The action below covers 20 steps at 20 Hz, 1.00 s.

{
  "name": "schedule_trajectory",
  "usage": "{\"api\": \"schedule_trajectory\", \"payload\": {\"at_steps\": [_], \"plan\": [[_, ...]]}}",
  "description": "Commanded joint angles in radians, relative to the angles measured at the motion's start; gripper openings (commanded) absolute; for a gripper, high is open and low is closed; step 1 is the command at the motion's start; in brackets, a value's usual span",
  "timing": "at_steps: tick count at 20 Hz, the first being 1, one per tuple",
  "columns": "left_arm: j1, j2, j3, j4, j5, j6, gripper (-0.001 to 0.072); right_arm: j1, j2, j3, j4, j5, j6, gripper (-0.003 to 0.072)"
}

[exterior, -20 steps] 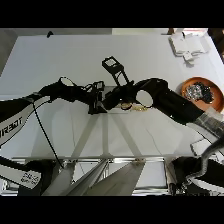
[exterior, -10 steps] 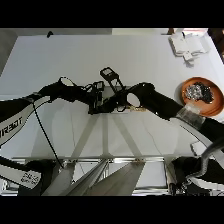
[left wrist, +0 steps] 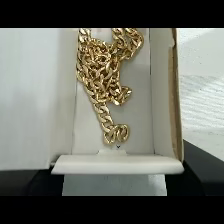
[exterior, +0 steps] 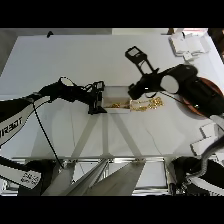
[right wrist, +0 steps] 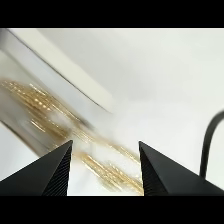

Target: Fold the box and place the chain.

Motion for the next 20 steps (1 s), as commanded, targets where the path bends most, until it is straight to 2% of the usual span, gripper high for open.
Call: {"api": "schedule_trajectory", "payload": {"at_steps": [1, 2, 4, 7, 10, 14, 15, 16, 17, 18, 19, 20], "plan": [[0.001, 0.000, 0.000, 0.000, 0.000, 0.000, 0.0319, -0.174, 0.013, -0.034, -0.025, 0.130, -0.299, 0.0515], [0.001, 0.000, 0.000, 0.000, 0.000, 0.000, 0.0319, -0.214, 0.003, -0.061, -0.019, 0.121, -0.380, 0.0602], [0.001, 0.000, 0.000, 0.000, 0.000, 0.000, 0.0319, -0.266, -0.005, -0.137, -0.015, 0.055, -0.509, 0.0670], [0.001, 0.000, 0.000, 0.000, 0.000, 0.000, 0.0319, -0.324, -0.033, -0.222, 0.044, -0.059, -0.561, 0.0670], [0.001, 0.000, 0.000, 0.000, 0.000, 0.000, 0.0319, -0.358, -0.141, -0.224, 0.133, -0.078, -0.452, 0.0692], [0.001, 0.000, 0.000, 0.000, 0.000, 0.000, 0.0319, -0.351, -0.245, -0.224, 0.126, -0.070, -0.396, 0.0687], [0.001, 0.000, 0.000, 0.000, 0.000, 0.000, 0.0319, -0.351, -0.251, -0.224, 0.124, -0.070, -0.396, 0.0647], [0.001, 0.000, 0.000, 0.000, 0.000, 0.000, 0.0319, -0.351, -0.251, -0.224, 0.121, -0.070, -0.396, 0.0553], [0.001, 0.000, 0.000, 0.000, 0.000, 0.000, 0.0319, -0.351, -0.251, -0.224, 0.121, -0.062, -0.396, 0.0363], [0.000, 0.000, 0.000, 0.000, 0.000, 0.000, 0.0319, -0.351, -0.251, -0.224, 0.121, -0.053, -0.397, 0.0258], [0.001, 0.000, 0.000, 0.000, 0.000, 0.000, 0.0319, -0.351, -0.251, -0.224, 0.121, -0.046, -0.397, 0.0184], [0.001, 0.000, 0.000, 0.000, 0.000, 0.000, 0.0319, -0.351, -0.251, -0.224, 0.122, -0.035, -0.397, 0.0046]]}}
